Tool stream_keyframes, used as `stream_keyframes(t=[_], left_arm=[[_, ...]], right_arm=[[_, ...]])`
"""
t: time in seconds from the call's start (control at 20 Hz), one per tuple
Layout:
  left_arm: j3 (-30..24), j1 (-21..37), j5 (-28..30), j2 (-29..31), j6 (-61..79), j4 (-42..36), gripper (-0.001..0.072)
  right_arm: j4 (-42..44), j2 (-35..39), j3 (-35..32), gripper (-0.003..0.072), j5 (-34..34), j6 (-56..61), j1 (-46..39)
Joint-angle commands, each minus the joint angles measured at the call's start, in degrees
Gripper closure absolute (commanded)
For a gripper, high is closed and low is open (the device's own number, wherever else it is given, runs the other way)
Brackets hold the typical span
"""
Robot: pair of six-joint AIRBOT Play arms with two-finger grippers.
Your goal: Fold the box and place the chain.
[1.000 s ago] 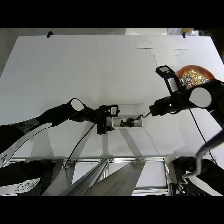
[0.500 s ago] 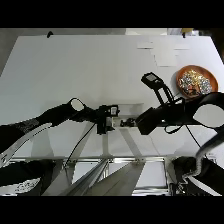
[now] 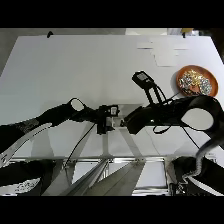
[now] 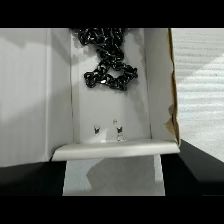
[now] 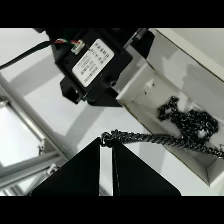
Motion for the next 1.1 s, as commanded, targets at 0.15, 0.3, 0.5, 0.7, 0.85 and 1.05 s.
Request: stream_keyframes(t=[0.15, 0.3, 0.5, 0.7, 0.85, 1.05], left_arm=[[0.0, 0.0, 0.0, 0.0, 0.0, 0.0, 0.0500], [0.0, 0.0, 0.0, 0.0, 0.0, 0.0, 0.0500], [0.0, 0.0, 0.0, 0.0, 0.0, 0.0, 0.0500], [0.0, 0.0, 0.0, 0.0, 0.0, 0.0, 0.0500], [0.0, 0.0, 0.0, 0.0, 0.0, 0.0, 0.0500], [0.0, 0.0, 0.0, 0.0, 0.0, 0.0, 0.0500]], right_arm=[[-2.3, -8.1, -2.1, 0.0668, -1.7, -0.1, 0.2], [-2.8, -10.8, -2.6, 0.0661, -3.0, -2.0, 0.2], [-3.9, -10.0, -0.1, 0.0484, 1.4, -6.5, -0.6], [-6.6, -8.7, 5.6, 0.0487, 11.7, -8.9, -9.2], [-12.6, -8.3, 5.6, 0.0529, 12.0, -9.0, -16.8], [-16.1, -8.6, 3.8, 0.0667, 3.6, -7.3, -25.3]])
